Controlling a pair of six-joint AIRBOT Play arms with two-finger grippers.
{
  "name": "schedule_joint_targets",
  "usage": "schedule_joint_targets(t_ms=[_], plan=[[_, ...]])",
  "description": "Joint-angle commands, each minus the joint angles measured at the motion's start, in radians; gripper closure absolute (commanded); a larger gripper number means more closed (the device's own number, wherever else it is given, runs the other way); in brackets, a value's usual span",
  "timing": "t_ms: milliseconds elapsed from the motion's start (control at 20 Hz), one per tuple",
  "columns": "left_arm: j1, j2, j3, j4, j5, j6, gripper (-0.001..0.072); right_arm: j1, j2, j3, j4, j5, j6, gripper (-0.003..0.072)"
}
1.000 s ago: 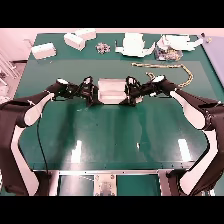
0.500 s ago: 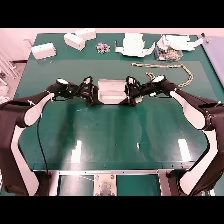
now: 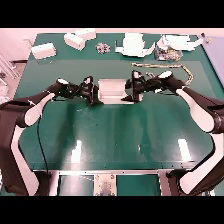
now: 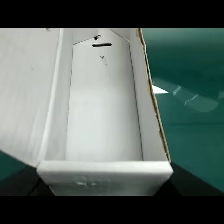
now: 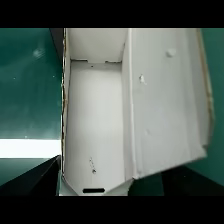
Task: Fold the box and place the chain.
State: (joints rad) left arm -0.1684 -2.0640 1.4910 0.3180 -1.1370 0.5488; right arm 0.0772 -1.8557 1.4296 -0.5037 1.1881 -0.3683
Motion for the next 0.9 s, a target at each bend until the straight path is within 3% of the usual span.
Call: schedule_joint_targets(t_ms=[0,150,200,250,300,500,850], plan=[[0.001,0.0,0.0,0.003,-0.007,0.002,0.024,-0.076,0.082,0.001,-0.004,0.002,0.061,-0.0034],[0.001,0.0,0.0,0.003,-0.007,0.002,0.0241,-0.16,0.143,0.001,0.0,0.11,0.181,-0.0034],[0.001,0.0,0.0,0.003,-0.007,0.002,0.0241,-0.173,0.146,0.001,0.036,0.17,0.219,0.0074],[0.001,0.0,0.0,0.003,-0.007,0.002,0.0241,-0.177,0.146,0.0,0.069,0.231,0.23,0.0435],[0.001,0.0,0.0,0.003,-0.007,0.002,0.0241,-0.169,0.144,0.0,0.101,0.274,0.228,0.0675],[0.001,0.0,0.0,0.003,-0.007,0.002,0.0241,-0.078,0.124,-0.001,0.159,0.262,0.238,0.0682],[0.001,0.0,0.0,0.003,-0.008,0.002,0.024,0.02,0.024,0.001,0.155,0.009,0.199,0.0682]])
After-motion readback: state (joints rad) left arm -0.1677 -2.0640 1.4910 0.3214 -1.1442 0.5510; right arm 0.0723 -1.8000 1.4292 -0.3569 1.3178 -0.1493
